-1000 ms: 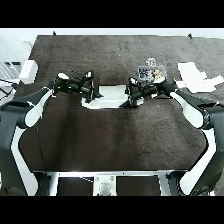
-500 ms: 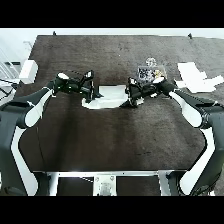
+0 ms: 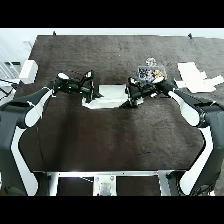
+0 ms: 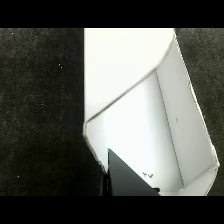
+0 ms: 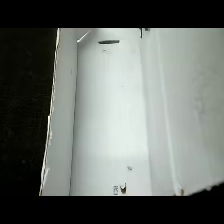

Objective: Fold the box and place the chain.

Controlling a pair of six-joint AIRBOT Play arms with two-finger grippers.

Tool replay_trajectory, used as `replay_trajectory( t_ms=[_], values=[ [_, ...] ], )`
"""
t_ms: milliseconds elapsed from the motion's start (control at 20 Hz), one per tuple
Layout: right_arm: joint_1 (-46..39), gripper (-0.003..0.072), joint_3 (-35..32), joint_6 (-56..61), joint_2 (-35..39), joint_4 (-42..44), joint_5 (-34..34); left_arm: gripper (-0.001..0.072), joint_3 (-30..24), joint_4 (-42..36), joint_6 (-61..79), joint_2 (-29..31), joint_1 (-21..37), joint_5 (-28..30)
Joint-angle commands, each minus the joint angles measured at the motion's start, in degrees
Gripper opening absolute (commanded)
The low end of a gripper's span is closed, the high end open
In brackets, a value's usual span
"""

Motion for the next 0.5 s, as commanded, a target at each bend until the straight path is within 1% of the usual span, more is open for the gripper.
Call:
replay_trajectory(
  t_ms=[0, 250, 450],
  values=[
    [-0.07, 0.0628, 0.22, 1.92, -0.55, 0.13, 1.66, 0.0019, 0.02, 0.02, 0.02, -0.02, -0.02, -0.04],
    [-0.09, 0.0628, 0.24, 2.29, -0.57, 0.13, 1.6, 0.002, 0.02, 0.02, 0.0, -0.02, 0.0, -0.04],
    [-0.17, 0.0628, 1.22, 1.55, -0.57, 0.11, -0.39, 0.0019, 0.02, 0.04, 0.02, -0.02, -0.02, -0.07]
  ],
)
